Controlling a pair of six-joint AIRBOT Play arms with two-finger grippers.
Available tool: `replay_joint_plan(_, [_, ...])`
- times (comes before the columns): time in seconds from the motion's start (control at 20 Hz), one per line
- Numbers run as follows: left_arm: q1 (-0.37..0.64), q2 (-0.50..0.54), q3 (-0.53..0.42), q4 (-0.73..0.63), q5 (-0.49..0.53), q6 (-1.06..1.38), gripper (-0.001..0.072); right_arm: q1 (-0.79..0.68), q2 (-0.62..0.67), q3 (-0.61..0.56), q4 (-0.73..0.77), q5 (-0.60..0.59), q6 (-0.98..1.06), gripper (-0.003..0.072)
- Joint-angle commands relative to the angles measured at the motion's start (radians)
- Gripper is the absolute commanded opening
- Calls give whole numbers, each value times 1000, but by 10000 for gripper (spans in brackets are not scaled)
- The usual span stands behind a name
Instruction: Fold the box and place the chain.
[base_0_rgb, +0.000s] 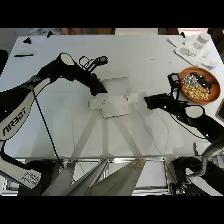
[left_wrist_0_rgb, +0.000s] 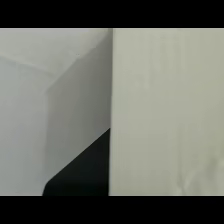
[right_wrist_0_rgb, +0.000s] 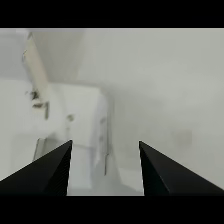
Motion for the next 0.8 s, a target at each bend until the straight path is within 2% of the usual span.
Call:
replay_joint_plan(0.0, [0,95,0,57,-93,8,1,0,100,1,-1,-204,2,456])
replay_joint_plan(0.1, [-16,154,0,60,-189,35,-2,0,171,1,-1,-291,2,456])
replay_joint_plan(0.15, [-34,183,0,88,-201,37,-3,0,205,1,-1,-320,2,456])
replay_joint_plan(0.35, [-148,268,-1,236,-150,36,-4,0,308,1,-1,-300,0,457])
replay_joint_plan(0.55, [-174,232,-33,99,-28,135,-4,0,342,1,-1,-241,0,457])
replay_joint_plan(0.75, [-162,126,-41,91,-13,210,-1,0,341,1,-2,-195,0,457])
